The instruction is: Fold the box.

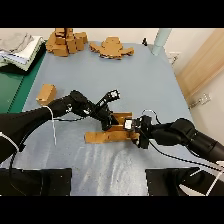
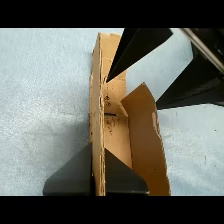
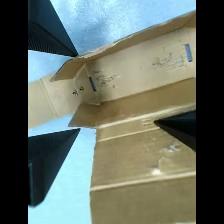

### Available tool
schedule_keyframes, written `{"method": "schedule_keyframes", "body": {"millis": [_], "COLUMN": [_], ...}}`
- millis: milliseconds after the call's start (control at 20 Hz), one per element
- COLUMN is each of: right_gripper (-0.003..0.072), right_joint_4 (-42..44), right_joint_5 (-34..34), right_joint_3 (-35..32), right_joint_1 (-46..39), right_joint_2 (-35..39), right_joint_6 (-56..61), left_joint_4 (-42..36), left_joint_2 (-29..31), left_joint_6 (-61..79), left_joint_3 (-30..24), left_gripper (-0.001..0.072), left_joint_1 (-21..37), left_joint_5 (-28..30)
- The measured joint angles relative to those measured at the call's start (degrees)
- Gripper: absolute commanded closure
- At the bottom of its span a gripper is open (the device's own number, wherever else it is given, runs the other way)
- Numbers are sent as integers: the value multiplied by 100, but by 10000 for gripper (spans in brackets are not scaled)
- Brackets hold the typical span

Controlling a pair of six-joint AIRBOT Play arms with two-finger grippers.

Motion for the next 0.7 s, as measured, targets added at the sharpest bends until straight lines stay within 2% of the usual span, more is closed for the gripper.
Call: {"method": "schedule_keyframes", "body": {"millis": [250,450,700], "right_gripper": [-34,-34,-34], "right_joint_4": [1040,1834,2284], "right_joint_5": [76,68,-177], "right_joint_3": [4,101,352], "right_joint_1": [-667,-1095,-1307], "right_joint_2": [-120,-516,-1143], "right_joint_6": [-1279,-2199,-2756], "left_joint_4": [0,0,0], "left_joint_2": [0,0,0], "left_joint_6": [0,0,0], "left_joint_3": [0,0,2], "left_gripper": [698,698,698], "left_joint_1": [0,0,0], "left_joint_5": [-2,0,0]}}
